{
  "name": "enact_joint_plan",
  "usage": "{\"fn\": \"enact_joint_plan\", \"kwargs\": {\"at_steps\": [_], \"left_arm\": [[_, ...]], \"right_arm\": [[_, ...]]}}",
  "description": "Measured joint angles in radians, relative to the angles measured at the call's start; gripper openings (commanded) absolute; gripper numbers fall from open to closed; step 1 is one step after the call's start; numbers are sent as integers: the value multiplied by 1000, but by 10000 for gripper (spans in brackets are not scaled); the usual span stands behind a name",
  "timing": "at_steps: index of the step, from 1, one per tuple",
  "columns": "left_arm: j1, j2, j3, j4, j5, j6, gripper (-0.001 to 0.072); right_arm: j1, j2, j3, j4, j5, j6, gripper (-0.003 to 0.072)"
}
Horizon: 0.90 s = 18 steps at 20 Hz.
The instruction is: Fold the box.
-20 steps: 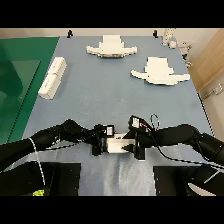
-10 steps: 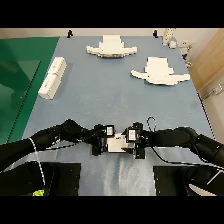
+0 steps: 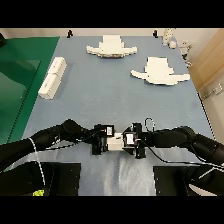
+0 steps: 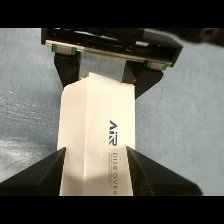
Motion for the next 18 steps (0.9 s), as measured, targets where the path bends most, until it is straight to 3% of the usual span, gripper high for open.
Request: {"fn": "enact_joint_plan", "kwargs": {"at_steps": [12,13,16,17,18], "left_arm": [[0,0,0,0,0,1,462],[0,0,0,0,-1,1,462],[0,0,0,0,-1,1,462],[0,0,0,0,-1,1,462],[0,0,0,0,-1,0,462]], "right_arm": [[2,43,12,-31,44,-1,586],[2,47,13,-35,48,-1,531],[2,51,14,-51,67,-1,498],[1,52,15,-55,71,-1,385],[2,53,15,-56,71,-1,365]]}}
